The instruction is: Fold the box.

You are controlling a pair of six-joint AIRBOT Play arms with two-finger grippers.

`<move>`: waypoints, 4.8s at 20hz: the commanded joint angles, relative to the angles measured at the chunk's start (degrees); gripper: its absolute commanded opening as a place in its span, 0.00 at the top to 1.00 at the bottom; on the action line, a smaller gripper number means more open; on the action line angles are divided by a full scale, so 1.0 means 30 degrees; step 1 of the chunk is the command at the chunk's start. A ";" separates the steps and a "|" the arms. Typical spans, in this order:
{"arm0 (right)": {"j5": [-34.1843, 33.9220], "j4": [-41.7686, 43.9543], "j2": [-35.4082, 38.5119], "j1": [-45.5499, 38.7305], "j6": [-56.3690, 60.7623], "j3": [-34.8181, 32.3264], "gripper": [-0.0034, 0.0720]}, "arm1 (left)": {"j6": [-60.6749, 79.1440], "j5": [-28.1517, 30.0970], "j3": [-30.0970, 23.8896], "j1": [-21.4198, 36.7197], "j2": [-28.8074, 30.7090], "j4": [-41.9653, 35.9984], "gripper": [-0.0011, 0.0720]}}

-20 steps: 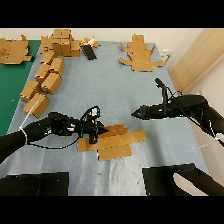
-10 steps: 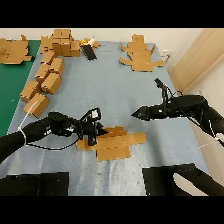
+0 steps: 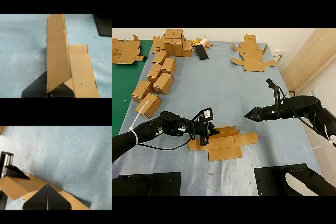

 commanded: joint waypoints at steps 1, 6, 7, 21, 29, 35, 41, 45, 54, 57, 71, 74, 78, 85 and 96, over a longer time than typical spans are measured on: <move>0.0189 -0.2288 0.1596 0.0736 0.0430 -0.0415 0.95 | 0.0000 0.0007 0.0015 0.0000 0.0015 0.0007 0.97; -0.0015 -0.5865 0.5858 0.5180 0.0568 -0.3009 0.95 | 0.0000 0.0007 0.0015 0.0000 0.0015 0.0007 0.97; -0.0015 -0.5952 0.6768 0.6368 0.0568 -0.3453 0.95 | 0.0000 0.0007 0.0015 0.0007 0.0015 0.0007 0.97; 0.2805 -1.2254 0.4539 1.7056 -0.3315 -0.5632 0.35 | 0.0000 -0.0015 0.0015 0.0000 0.0015 0.0007 0.97; 0.6659 -1.5220 0.2215 1.7828 -0.3315 -0.5610 0.32 | -0.0007 -0.0015 0.0015 0.0000 0.0015 0.0007 0.97; 0.6623 -1.5926 0.1756 1.9591 -0.3293 -0.5639 0.32 | 0.0000 -0.0022 0.0015 0.0000 0.0015 0.0007 0.97; 0.7337 -1.7544 0.1042 1.9810 -0.3286 -0.5639 0.32 | 0.0000 -0.0051 0.0015 0.0000 0.0015 0.0007 0.97; 0.7992 -1.7792 0.1020 1.9810 -0.3279 -0.5617 0.32 | 0.0000 -0.0051 0.0015 0.0000 0.0015 0.0007 0.97; 0.8109 -1.9832 0.2630 1.9810 -0.2754 -0.5603 0.32 | -0.0007 -0.0051 0.0015 0.0000 0.0015 0.0000 0.97; 0.8211 -2.1318 0.3118 1.9802 -0.1676 -0.5595 0.32 | 0.0000 -0.0051 0.0015 0.0000 0.0015 0.0000 0.97; 0.8437 -2.3693 0.3534 1.9118 0.3140 -0.5603 0.23 | 0.0000 -0.0051 0.0015 0.0000 0.0015 0.0000 0.97; 0.8444 -2.3686 0.3519 1.9118 0.4080 -0.5603 0.23 | 0.0000 -0.0051 0.0015 0.0000 0.0015 0.0007 0.97; 0.8371 -2.3693 0.3519 1.9118 0.6747 -0.5595 0.23 | -0.0007 -0.0051 0.0015 0.0000 0.0015 0.0000 0.97; 0.8327 -2.3081 0.3636 1.7864 0.7053 -0.5603 0.01 | 0.0000 -0.0051 0.0015 0.0000 0.0015 0.0000 0.97; 0.8014 -0.4721 0.2820 0.9967 -1.4936 -0.5559 0.01 | 0.0000 -0.0051 0.0015 0.0007 0.0015 0.0000 0.97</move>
